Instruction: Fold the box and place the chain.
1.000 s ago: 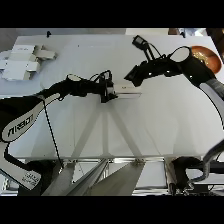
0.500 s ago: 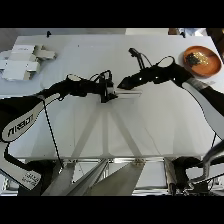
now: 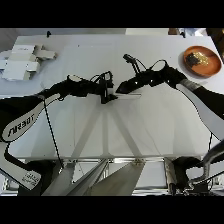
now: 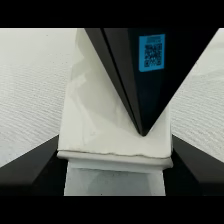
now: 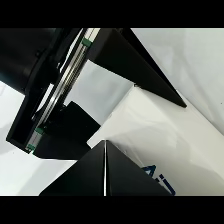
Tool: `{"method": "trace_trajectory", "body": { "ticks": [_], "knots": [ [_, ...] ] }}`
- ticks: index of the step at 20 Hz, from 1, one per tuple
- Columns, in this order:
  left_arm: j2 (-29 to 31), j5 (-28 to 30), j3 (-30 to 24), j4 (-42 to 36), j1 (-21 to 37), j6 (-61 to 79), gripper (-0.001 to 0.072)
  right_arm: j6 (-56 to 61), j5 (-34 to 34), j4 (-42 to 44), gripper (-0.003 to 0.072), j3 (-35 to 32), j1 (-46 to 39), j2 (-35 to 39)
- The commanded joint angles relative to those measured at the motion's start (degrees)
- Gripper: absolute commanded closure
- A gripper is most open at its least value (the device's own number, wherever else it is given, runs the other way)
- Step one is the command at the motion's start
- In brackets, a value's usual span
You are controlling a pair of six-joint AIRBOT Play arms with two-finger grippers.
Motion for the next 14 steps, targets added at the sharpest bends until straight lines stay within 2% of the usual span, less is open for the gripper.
{"method": "trace_trajectory", "body": {
  "ticks": [1,4,9,14],
  "knots": [
    [0.04,0.02,0.04,-0.24,0.07,-0.04,0.0329,0.63,-0.37,-2.78,0.0677,-0.04,0.07,-0.11],
    [0.04,0.02,0.04,-0.26,0.07,-0.04,0.0329,1.75,-1.49,-4.55,0.0677,-0.04,0.07,-0.09],
    [0.04,0.02,0.04,-0.26,0.07,-0.04,0.0329,1.09,-2.23,-2.14,0.0677,-0.02,-0.24,1.75],
    [0.04,0.02,0.04,-0.24,0.07,-0.04,0.0329,-6.47,-0.7,2.95,0.0679,-0.04,-3.17,6.4]
  ]
}}
